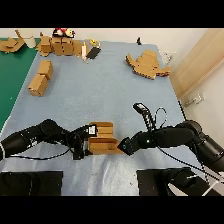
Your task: Fold the box.
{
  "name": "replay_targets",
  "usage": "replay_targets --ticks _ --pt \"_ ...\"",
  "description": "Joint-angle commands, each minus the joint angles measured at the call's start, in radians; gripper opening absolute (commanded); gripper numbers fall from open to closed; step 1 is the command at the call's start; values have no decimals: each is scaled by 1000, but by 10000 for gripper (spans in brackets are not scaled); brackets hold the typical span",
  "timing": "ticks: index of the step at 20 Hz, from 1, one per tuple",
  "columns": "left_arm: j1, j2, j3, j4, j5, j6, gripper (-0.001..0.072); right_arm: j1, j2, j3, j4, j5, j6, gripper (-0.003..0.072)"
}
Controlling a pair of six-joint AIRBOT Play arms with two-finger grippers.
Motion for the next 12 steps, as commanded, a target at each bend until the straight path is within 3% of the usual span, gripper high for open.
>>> replay_targets --ticks 1,4,8,12 --pt "0 1 1 -4 28 56 495 0 1 1 -13 11 2 704" --pt "-2 1 0 -24 32 64 495 0 1 1 -15 26 1 703" --pt "-53 0 -38 -75 170 64 495 0 1 1 -18 53 1 704" --pt "-104 -2 -69 -76 195 98 495 0 0 1 -36 73 1 704"
